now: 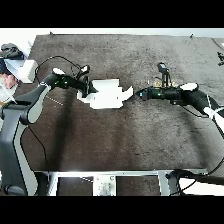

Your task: Fold the box and place the chain.

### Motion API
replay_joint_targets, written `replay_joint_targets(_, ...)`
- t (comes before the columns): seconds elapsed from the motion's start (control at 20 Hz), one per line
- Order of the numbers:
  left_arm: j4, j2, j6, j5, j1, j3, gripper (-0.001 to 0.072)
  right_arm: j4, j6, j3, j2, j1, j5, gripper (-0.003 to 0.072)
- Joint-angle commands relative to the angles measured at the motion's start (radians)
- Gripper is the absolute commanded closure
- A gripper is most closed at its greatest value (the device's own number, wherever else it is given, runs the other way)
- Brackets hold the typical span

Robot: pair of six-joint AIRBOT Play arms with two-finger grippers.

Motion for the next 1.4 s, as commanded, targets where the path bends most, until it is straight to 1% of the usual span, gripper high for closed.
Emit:
replay_joint_targets(0.0,0.024,0.0,0.004,0.013,0.0,-0.002,0.0698,0.003,-0.166,0.0,0.001,0.06,0.01,0.0365)
replay_joint_targets(0.2,0.024,0.0,0.003,0.013,0.0,-0.001,0.0697,0.0,-0.315,0.0,0.001,0.13,0.01,0.0361)
replay_joint_targets(0.25,0.024,0.0,-0.003,0.013,0.0,-0.001,0.0697,0.0,-0.353,0.0,0.0,0.146,0.009,0.0268)
replay_joint_targets(0.3,0.024,0.0,-0.004,0.013,0.0,-0.001,0.0697,0.0,-0.394,0.0,-0.001,0.163,0.005,0.0211)
replay_joint_targets(0.55,0.024,0.0,-0.003,0.014,0.0,0.0,0.0696,-0.003,-0.591,0.001,-0.053,0.214,-0.016,0.0193)
replay_joint_targets(0.6,0.024,0.0,-0.003,0.014,0.0,0.0,0.0697,-0.007,-0.631,0.002,-0.062,0.223,-0.017,0.014)
replay_joint_targets(0.65,0.023,0.0,-0.003,0.014,0.0,0.0,0.0697,-0.012,-0.671,0.002,-0.072,0.231,-0.017,0.0117)
replay_joint_targets(0.85,0.022,0.0,-0.003,0.016,0.0,0.0,0.0697,-0.124,-0.695,0.027,-0.114,0.264,-0.065,0.0118)
replay_joint_targets(1.0,0.022,0.0,-0.003,0.016,0.0,0.0,0.0697,-0.147,-0.695,0.063,-0.139,0.298,-0.088,0.0117)
replay_joint_targets(1.15,0.021,0.001,-0.003,0.016,0.0,0.0,0.0696,-0.218,-0.695,0.069,-0.167,0.325,-0.132,0.0117)
replay_joint_targets(1.35,0.021,0.001,-0.003,0.016,0.0,0.0,0.0696,-0.205,-0.695,0.069,-0.183,0.326,-0.2,0.0117)
